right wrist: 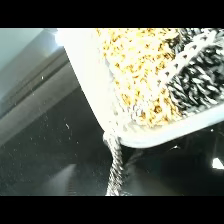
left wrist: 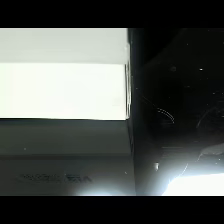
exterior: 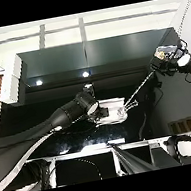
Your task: Fold the box and place the chain.
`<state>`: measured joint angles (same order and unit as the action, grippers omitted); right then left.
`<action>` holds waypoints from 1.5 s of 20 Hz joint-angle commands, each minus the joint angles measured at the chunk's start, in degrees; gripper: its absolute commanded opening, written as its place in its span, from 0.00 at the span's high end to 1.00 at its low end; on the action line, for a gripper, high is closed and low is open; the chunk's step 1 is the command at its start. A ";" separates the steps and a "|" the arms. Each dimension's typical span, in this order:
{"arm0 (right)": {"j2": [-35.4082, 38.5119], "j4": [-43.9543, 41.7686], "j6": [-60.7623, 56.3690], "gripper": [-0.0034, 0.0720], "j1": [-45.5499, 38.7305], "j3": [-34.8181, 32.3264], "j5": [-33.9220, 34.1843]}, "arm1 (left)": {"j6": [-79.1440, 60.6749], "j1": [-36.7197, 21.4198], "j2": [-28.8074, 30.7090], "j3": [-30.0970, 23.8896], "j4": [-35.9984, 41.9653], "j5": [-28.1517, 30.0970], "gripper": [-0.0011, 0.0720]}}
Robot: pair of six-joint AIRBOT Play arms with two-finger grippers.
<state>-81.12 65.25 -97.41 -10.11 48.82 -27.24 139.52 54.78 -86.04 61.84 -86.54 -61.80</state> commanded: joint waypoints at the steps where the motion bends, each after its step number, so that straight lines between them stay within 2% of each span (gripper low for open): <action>1: -1.79 -1.49 0.37 0.61 -0.09 1.29 -1.51 | 0.00 0.04 -0.04 0.02 0.02 0.20 0.94; 2: -1.79 -1.33 0.35 0.65 -0.24 1.29 -2.38 | 0.02 0.04 -0.04 0.02 0.02 0.20 0.94; 3: -1.77 -1.33 0.37 0.88 -0.42 1.29 -3.69 | 0.00 0.04 -0.04 0.02 0.02 0.20 0.94; 4: -1.77 -1.36 0.37 0.90 -0.61 1.29 -5.14 | 0.00 0.04 -0.04 0.02 0.02 0.20 0.94; 8: 2.86 -1.81 8.94 0.90 -1.05 2.05 -11.74 | 0.02 0.04 -0.04 0.02 0.02 0.22 0.94; 12: 17.81 -1.70 17.20 0.90 -3.04 2.93 -17.27 | 0.02 0.04 -0.02 0.02 0.17 0.20 0.94; 15: 28.92 -1.60 19.93 0.90 -5.07 6.71 -26.08 | 0.00 0.07 -0.02 0.02 0.26 0.13 0.94; 19: 39.12 -1.60 20.09 0.90 -5.38 12.37 -33.88 | 0.00 0.04 -0.02 0.02 0.26 0.11 0.94; 23: 44.65 -8.04 20.15 0.90 -5.33 13.70 -42.95 | 0.00 0.04 -0.04 0.02 0.20 0.17 0.94; 27: 45.33 -11.74 21.35 0.90 -3.32 13.20 -55.74 | 0.00 0.04 -0.04 0.02 0.02 0.20 0.94; 30: 45.33 -14.43 21.16 0.90 3.13 8.41 -58.40 | 0.00 0.04 -0.04 0.02 0.00 0.20 0.94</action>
<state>-36.36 54.52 -76.44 -11.33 60.20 -79.85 139.52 54.81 -86.04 61.84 -86.37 -61.63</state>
